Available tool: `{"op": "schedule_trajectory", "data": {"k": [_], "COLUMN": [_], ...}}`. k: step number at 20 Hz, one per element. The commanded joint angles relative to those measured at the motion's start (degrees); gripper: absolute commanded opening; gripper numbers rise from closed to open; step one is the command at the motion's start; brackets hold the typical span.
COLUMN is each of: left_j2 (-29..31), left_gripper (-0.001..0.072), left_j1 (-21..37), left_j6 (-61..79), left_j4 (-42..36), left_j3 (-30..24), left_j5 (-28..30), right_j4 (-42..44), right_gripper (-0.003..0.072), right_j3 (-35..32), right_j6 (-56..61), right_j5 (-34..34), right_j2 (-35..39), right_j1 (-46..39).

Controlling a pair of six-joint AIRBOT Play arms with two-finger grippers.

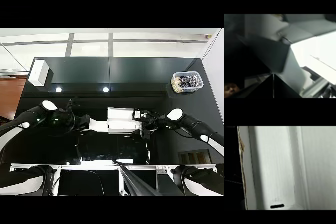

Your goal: Fold the box and place the chain.

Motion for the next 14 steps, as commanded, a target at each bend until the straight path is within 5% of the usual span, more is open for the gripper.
{"op": "schedule_trajectory", "data": {"k": [1,4,5,7,8,14], "left_j2": [-1.60,-0.15,0.13,0.33,0.33,0.31], "left_gripper": [0.0028,0.0089,0.0164,0.0477,0.0547,0.0547], "left_j1": [-3.43,-3.41,-3.41,-3.37,-3.34,-4.07], "left_j6": [5.20,9.14,9.25,9.22,9.25,9.18], "left_j4": [-4.98,-8.17,-8.22,-8.20,-8.17,-8.26], "left_j3": [0.07,0.50,0.92,2.25,3.17,7.39], "left_j5": [0.55,0.79,0.61,-0.11,-0.74,-2.14], "right_j4": [0.00,0.00,0.00,0.00,0.00,0.00], "right_gripper": [0.0057,0.0057,0.0057,0.0057,0.0057,0.0057], "right_j3": [0.02,0.02,0.02,0.02,0.02,0.02], "right_j6": [0.02,0.02,0.02,0.02,0.02,0.02], "right_j5": [0.00,0.00,0.00,0.02,0.02,0.00], "right_j2": [-0.02,-0.02,-0.02,-0.02,-0.02,-0.02], "right_j1": [0.04,0.04,0.04,0.04,0.04,0.04]}}
